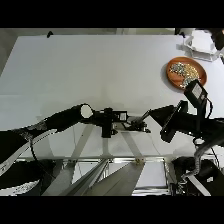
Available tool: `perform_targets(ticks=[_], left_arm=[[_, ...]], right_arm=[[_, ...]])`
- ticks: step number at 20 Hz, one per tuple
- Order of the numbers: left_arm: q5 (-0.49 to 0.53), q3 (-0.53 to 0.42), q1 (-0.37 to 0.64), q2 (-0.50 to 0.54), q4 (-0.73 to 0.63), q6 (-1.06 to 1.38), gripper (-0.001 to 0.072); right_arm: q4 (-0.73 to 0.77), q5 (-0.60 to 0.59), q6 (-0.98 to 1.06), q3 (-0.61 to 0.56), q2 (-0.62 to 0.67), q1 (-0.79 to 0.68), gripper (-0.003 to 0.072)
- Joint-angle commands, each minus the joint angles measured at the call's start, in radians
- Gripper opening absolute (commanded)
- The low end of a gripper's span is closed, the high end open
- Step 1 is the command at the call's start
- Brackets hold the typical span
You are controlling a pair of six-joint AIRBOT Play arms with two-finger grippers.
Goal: Fold the box and place the chain.
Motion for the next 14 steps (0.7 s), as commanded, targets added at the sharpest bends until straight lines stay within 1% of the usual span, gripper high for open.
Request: perform_targets(ticks=[1, 4, 6, 8, 10, 12, 13, 14], left_arm=[[0.000, 0.000, 0.000, 0.000, 0.000, 0.000, 0.0321], [0.000, 0.000, 0.000, 0.000, 0.000, 0.000, 0.0321], [0.000, 0.000, 0.000, 0.000, 0.000, 0.000, 0.0321], [0.000, 0.000, 0.000, 0.000, 0.000, 0.000, 0.0321], [0.000, 0.000, 0.000, 0.000, 0.000, 0.000, 0.0321], [0.000, 0.000, 0.000, 0.000, 0.000, 0.000, 0.0321], [0.000, 0.000, 0.000, 0.000, 0.000, 0.000, 0.0321], [0.000, 0.000, 0.000, 0.000, 0.000, 0.000, 0.0321]], right_arm=[[0.070, -0.021, -0.030, 0.011, -0.006, 0.001, 0.0009], [0.069, -0.008, -0.035, 0.005, -0.080, 0.008, 0.0009], [0.058, -0.006, -0.037, -0.008, -0.173, 0.042, 0.0009], [-0.007, 0.024, -0.032, -0.013, -0.289, 0.083, 0.0009], [-0.033, 0.017, -0.010, -0.013, -0.381, 0.100, 0.0011], [-0.030, -0.020, 0.002, -0.013, -0.429, 0.100, 0.0058], [-0.029, -0.023, 0.002, -0.013, -0.440, 0.100, 0.0059], [-0.030, -0.019, 0.002, -0.013, -0.442, 0.100, 0.0080]])
